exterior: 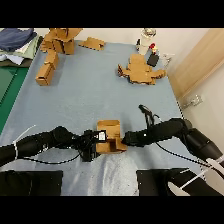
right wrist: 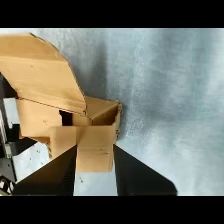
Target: Fold the box.
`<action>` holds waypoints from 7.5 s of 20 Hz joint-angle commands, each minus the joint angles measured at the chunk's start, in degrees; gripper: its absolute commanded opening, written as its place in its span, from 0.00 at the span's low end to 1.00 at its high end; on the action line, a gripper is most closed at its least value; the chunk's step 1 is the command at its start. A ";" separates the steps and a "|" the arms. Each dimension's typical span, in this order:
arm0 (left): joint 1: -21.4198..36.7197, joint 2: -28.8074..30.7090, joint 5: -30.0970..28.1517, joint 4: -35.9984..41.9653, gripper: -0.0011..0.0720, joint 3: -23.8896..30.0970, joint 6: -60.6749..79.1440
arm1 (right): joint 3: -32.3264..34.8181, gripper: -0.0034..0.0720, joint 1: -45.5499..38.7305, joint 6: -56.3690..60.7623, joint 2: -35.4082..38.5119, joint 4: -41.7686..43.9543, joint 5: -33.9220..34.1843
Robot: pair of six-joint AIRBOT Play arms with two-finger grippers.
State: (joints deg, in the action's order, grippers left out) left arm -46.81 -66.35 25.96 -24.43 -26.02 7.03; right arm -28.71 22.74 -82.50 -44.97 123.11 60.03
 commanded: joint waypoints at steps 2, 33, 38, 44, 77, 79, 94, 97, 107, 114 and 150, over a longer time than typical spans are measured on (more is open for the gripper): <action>0.02 -0.02 0.00 -0.02 0.74 0.00 0.00 | -0.63 0.52 5.20 0.02 -6.23 -0.85 -2.32; 0.02 -0.02 0.00 -0.02 0.73 0.00 0.00 | -25.29 0.07 30.05 44.06 -34.51 -32.24 16.72; 0.02 -0.02 0.00 0.00 0.73 0.00 0.02 | -25.77 0.47 30.23 44.09 -31.80 -31.78 17.27; 0.02 -0.02 0.00 -0.02 0.73 0.00 0.00 | -26.10 0.47 30.14 46.51 -23.56 -32.74 19.04; 0.02 -0.02 0.00 -0.02 0.73 0.00 0.00 | -12.55 0.04 -1.18 -56.37 -26.86 27.43 6.58; 0.02 -0.02 0.00 -0.02 0.74 0.00 0.00 | -10.03 0.05 0.79 -55.43 -22.60 23.47 2.69; 0.02 -0.02 0.00 -0.02 0.74 0.00 0.02 | -2.54 0.05 16.35 -53.24 -4.98 7.93 -15.56; 0.02 -0.02 0.00 -0.02 0.74 0.00 0.02 | -2.51 0.05 17.90 -52.96 -0.59 2.21 -15.56; 0.02 -0.02 -0.02 -0.02 0.73 0.00 0.00 | 2.84 0.63 25.94 -59.25 3.32 -7.93 -20.79; 0.02 -0.02 0.00 -0.02 0.73 0.00 0.00 | 2.84 0.63 27.74 -64.94 1.84 -9.86 -21.92; 0.02 -0.02 0.00 -0.02 0.73 0.00 0.00 | 7.23 0.26 42.05 -40.28 7.28 -44.92 -32.17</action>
State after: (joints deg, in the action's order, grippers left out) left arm -46.81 -66.35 25.74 -24.40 -26.02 6.98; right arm -21.43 64.42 -122.96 -39.05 78.70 27.46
